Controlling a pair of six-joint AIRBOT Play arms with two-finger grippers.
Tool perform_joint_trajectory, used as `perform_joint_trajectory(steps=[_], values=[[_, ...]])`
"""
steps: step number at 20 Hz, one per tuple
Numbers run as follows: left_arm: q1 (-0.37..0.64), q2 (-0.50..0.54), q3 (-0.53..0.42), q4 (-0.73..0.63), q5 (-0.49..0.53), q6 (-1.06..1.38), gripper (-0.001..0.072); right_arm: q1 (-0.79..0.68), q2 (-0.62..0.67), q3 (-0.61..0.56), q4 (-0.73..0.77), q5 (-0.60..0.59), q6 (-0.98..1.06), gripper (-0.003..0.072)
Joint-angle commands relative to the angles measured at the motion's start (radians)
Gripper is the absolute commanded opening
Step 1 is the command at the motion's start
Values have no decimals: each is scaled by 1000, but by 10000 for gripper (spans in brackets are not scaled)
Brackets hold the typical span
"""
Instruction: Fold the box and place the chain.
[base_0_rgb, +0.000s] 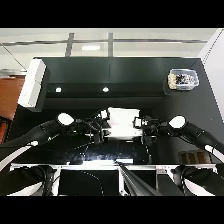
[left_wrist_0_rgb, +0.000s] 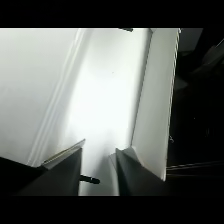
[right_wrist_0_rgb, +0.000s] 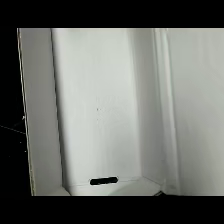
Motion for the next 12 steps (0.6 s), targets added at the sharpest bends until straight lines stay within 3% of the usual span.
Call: perform_joint_trajectory(steps=[1, 4, 5, 6, 7, 8, 10, 11, 12], values=[[0, -1, 1, 4, -2, 0, 385, 0, 0, 0, 0, 0, 0, 533], [0, -1, 1, 4, -2, 0, 385, 0, 0, 0, 0, 0, 0, 533], [0, -1, 2, 4, -2, 0, 351, 0, 0, 0, 0, 0, 0, 533], [0, -1, 1, 4, -2, 1, 250, 0, 0, 0, 0, 0, 0, 533], [0, -1, 1, 4, -2, 1, 288, 0, 0, 0, 0, 0, 0, 533], [0, -1, 1, 4, -2, 0, 410, 0, 0, 0, 0, 0, 0, 533], [0, -1, 1, 4, -2, 0, 445, 0, 0, 0, 0, -1, 0, 533], [1, -1, 1, 9, -2, -3, 319, 0, -1, 0, 0, -3, 0, 533], [3, 5, 2, 31, -7, -9, 94, 0, 0, 0, 0, -6, 0, 533]])
